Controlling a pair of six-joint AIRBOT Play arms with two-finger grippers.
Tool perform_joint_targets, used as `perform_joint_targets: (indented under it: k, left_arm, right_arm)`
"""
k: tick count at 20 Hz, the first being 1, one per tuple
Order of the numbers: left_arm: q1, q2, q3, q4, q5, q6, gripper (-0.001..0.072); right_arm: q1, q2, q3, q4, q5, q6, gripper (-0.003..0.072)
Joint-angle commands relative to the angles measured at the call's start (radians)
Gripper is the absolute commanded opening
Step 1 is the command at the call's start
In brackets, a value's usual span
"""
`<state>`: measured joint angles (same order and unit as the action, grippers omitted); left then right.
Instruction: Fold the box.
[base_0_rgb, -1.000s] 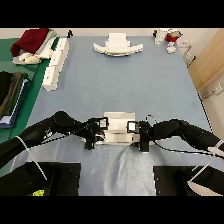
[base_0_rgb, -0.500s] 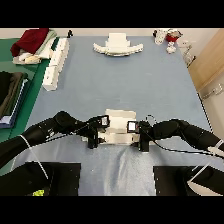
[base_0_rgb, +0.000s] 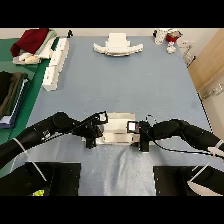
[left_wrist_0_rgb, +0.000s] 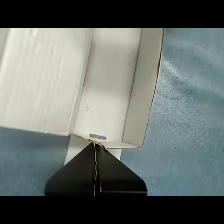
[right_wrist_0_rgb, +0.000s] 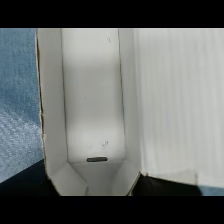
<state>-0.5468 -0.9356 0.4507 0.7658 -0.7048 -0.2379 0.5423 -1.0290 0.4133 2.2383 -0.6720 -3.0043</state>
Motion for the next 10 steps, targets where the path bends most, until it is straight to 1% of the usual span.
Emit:
perform_joint_targets:
  k: [1, 3, 5, 6, 8, 9, 10]
  left_arm:
    - [0.000, 0.108, 0.013, 0.262, -0.098, -0.537, 0.0018]
    - [0.000, 0.187, 0.021, 0.398, -0.158, -0.850, 0.0018]
    - [0.000, 0.256, 0.021, 0.545, -0.187, -1.049, 0.0017]
    - [0.001, 0.284, 0.021, 0.639, -0.202, -1.155, 0.0017]
    - [0.023, 0.317, 0.021, 0.825, -0.257, -1.367, 0.0017]
    - [0.045, 0.323, 0.021, 0.882, -0.285, -1.429, 0.0018]
    - [0.077, 0.323, 0.021, 0.892, -0.309, -1.442, 0.0017]
  right_arm:
    - [0.001, 0.000, 0.000, 0.000, 0.000, 0.001, 0.0505]
    - [0.001, 0.000, 0.000, 0.001, 0.000, 0.001, 0.0506]
    - [0.001, 0.000, 0.000, 0.000, 0.000, 0.001, 0.0506]
    - [0.001, 0.000, 0.000, 0.000, 0.000, 0.001, 0.0505]
    - [0.001, 0.000, 0.000, 0.000, 0.000, 0.001, 0.0506]
    - [0.001, 0.000, 0.000, 0.000, 0.000, 0.001, 0.0505]
    - [0.001, 0.000, 0.000, 0.000, 0.000, 0.001, 0.0506]
